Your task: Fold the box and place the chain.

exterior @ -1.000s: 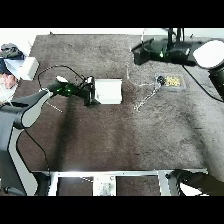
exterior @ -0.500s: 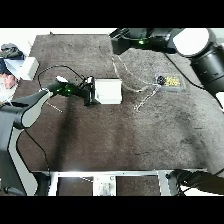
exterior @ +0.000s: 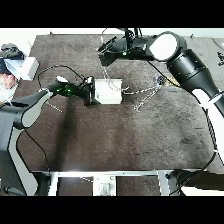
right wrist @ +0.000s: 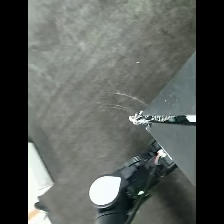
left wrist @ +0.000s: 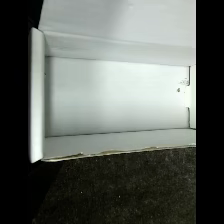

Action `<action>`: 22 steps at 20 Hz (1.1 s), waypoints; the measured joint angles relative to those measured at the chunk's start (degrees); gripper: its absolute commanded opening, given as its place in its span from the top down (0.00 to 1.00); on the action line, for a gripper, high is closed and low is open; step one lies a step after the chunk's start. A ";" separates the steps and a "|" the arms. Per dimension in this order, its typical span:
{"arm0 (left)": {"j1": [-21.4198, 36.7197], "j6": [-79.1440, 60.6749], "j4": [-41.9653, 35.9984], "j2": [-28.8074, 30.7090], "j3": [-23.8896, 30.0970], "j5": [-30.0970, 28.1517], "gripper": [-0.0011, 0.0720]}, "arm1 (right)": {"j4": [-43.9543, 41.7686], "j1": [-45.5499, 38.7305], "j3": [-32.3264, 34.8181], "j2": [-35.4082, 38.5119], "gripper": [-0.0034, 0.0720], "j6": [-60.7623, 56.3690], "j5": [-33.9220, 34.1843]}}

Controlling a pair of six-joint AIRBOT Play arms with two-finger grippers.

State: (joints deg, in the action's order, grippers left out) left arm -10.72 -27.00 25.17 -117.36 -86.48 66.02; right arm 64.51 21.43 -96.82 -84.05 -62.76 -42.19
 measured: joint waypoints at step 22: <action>0.00 -0.02 0.00 0.00 0.00 0.00 0.25 | 10.97 -4.26 -17.31 9.90 0.98 0.90 -4.96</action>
State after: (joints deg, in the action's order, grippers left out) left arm -10.72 -27.03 25.17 -117.36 -86.48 66.02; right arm 75.48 17.17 -114.13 -74.15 -61.87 -47.16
